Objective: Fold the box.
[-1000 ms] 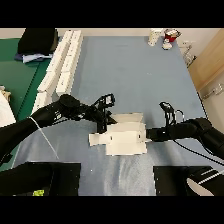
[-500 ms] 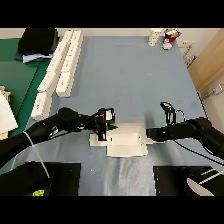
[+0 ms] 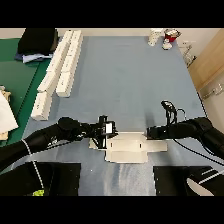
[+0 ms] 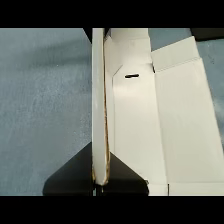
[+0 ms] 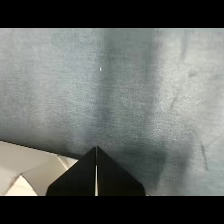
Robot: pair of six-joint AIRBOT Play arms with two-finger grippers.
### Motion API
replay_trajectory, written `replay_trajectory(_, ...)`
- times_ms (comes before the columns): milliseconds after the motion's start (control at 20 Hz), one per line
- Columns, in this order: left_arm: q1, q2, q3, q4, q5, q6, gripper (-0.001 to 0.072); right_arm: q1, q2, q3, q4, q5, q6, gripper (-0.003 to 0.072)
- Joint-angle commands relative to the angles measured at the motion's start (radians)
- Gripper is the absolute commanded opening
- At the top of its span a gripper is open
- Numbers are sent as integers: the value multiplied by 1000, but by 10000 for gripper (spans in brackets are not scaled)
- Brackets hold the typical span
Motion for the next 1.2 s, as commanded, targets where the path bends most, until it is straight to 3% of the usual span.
replay_trajectory(0,-4,1,-5,31,1,-47,10,0,1,21,-2,3,0,0)
replay_trajectory(250,-4,1,-5,193,-3,-235,13,0,0,53,-16,5,0,0)
replay_trajectory(800,-4,2,36,208,-56,-386,13,0,0,80,-20,-20,0,0)
replay_trajectory(1000,-4,1,64,356,-57,-520,13,0,0,80,-25,-21,-1,0)
replay_trajectory(1150,-4,1,64,381,-60,-537,13,0,0,80,-39,-20,-1,0)
